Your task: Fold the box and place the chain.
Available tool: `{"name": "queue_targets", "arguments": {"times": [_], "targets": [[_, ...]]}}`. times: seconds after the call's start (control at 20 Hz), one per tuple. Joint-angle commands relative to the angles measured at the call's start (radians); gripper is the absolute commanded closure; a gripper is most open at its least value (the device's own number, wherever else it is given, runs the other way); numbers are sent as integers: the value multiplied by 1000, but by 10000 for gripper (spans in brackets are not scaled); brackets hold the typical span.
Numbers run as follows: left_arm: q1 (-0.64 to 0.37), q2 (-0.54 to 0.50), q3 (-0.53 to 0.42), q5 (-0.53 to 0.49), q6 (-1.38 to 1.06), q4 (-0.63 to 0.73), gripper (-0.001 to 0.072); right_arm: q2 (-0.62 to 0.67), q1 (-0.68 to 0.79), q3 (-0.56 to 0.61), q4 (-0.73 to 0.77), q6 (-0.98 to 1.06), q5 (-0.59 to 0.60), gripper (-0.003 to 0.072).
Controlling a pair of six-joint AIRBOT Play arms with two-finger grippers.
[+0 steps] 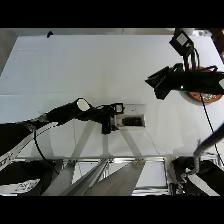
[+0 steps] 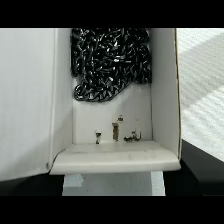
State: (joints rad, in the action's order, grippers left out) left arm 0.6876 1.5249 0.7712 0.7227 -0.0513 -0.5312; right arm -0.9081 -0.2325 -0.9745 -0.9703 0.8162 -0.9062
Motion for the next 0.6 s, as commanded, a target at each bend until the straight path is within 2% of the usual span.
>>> {"name": "queue_targets", "arguments": {"times": [0.0, 0.25, 0.35, 0.55], "targets": [[0, 0, 0, 0, 0, 0, 337, -53, -1, -19, -28, 21, 43, 537], [0, 0, 0, 0, 0, 0, 337, -192, -1, -19, -89, -1, 27, 536], [0, 0, 0, 0, 0, 0, 337, -199, -1, -19, -91, -1, -15, 536], [0, 0, 0, 0, 0, 0, 337, -198, -1, -19, -79, -2, -6, 536]]}}
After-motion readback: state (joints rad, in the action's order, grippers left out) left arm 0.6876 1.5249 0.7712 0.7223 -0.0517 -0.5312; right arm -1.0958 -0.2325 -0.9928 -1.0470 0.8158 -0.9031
